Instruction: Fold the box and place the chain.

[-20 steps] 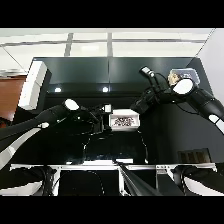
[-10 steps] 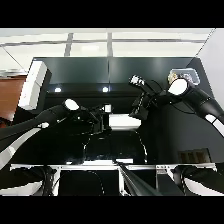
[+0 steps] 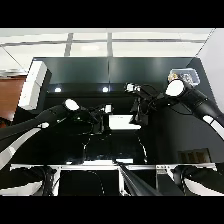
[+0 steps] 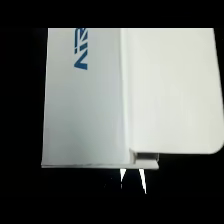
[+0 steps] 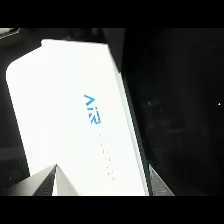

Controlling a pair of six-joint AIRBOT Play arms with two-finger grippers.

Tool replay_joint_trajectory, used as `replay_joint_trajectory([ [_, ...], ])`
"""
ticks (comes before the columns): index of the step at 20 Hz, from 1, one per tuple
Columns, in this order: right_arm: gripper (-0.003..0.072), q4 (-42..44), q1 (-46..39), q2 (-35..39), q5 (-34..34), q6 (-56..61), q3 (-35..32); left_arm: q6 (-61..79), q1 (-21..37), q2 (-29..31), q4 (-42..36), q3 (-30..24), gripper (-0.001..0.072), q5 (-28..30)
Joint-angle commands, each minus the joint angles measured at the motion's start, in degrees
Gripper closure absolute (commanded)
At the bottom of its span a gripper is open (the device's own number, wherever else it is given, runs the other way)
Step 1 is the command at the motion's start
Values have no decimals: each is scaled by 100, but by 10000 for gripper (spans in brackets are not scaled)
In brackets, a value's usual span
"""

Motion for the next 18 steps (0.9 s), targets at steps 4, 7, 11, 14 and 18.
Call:
replay_joint_trajectory([
  [4, -27, -107, 28, -39, -144, -354, -221, 4, -4, -2, 2, 7, 226, -7],
  [7, 49, -96, 28, -37, -323, -352, -219, 4, -4, -2, 2, 7, 226, -9],
  [11, 152, -66, 28, -9, -186, -341, -219, 4, -4, -2, 2, 7, 226, -35],
  [14, 152, 61, 26, 81, -105, -326, -219, 4, -4, -2, 2, 7, 226, -35],
  [18, 152, 63, 26, 144, -210, -328, -219, 4, -4, -2, 2, 7, 226, -35],
])
